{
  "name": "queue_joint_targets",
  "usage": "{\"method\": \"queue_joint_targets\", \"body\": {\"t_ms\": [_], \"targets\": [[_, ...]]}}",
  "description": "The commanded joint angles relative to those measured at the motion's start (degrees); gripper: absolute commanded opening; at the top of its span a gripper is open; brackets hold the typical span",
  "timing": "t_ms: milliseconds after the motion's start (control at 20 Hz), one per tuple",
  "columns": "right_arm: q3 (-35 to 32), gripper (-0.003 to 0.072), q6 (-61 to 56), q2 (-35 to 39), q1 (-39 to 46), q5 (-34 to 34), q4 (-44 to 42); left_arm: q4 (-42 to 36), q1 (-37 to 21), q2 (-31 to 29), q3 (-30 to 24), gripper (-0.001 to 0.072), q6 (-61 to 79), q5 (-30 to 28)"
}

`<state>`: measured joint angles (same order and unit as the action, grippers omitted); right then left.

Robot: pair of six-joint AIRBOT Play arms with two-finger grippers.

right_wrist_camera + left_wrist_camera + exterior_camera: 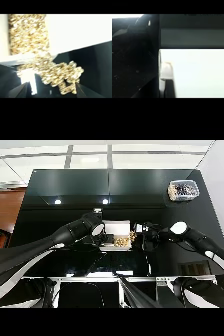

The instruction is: Fold the box and place the chain.

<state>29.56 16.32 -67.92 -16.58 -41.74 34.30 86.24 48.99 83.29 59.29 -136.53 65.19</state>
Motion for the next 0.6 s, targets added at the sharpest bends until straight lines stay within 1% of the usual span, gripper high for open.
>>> {"method": "queue_joint_targets", "body": {"t_ms": [0, 400, 550], "targets": [[2.16, 0.0703, 7.10, -3.48, -0.09, 0.15, -2.78, 0.02, 0.00, 0.04, 0.02, 0.0029, 0.00, 0.00], [2.27, 0.0703, 6.82, -5.38, -0.13, 0.24, -2.56, 0.00, 0.00, 0.04, 0.02, 0.0029, -0.02, -0.02], [2.32, 0.0695, 4.98, -5.40, -0.33, 1.86, -2.62, 0.00, 0.00, 0.04, 0.02, 0.0029, -0.02, -0.02]]}}
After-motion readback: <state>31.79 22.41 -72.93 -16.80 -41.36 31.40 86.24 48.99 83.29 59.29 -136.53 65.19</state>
